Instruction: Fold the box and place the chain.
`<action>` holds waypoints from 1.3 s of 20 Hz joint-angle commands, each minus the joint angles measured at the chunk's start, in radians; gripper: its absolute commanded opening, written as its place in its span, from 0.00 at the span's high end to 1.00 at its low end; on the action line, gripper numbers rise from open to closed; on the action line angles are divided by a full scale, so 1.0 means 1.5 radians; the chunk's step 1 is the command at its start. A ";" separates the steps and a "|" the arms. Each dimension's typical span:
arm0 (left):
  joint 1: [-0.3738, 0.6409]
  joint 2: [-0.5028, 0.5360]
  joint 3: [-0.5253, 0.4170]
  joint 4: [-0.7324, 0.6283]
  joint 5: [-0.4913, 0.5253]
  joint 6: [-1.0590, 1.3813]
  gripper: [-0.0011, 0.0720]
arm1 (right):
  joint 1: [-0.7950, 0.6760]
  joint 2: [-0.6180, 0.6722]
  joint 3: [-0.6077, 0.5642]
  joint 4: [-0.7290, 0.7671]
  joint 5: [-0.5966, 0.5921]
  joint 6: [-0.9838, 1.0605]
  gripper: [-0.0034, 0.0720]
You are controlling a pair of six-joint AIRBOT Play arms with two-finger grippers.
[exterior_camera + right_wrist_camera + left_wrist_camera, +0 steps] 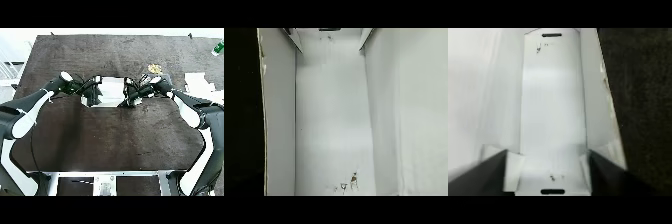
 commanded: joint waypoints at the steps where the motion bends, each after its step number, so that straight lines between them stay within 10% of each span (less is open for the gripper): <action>1: 0.008 0.000 0.000 0.016 -0.001 -0.018 0.43 | 0.001 -0.001 0.000 0.000 0.000 0.000 0.32; 5: 0.047 0.004 0.000 0.017 -0.071 -0.039 0.44 | 0.001 -0.001 0.000 0.000 0.000 0.000 0.32; 10: 0.065 0.008 0.001 0.010 -0.112 -0.047 0.96 | 0.001 -0.001 0.000 0.000 0.000 0.000 0.32; 18: 0.065 0.091 -0.004 -0.007 -0.064 -0.309 0.97 | 0.001 -0.001 0.000 0.000 0.000 0.000 0.32; 26: 0.143 0.302 -0.279 -0.076 0.082 -0.488 0.97 | 0.001 -0.001 0.000 0.000 0.000 0.000 0.32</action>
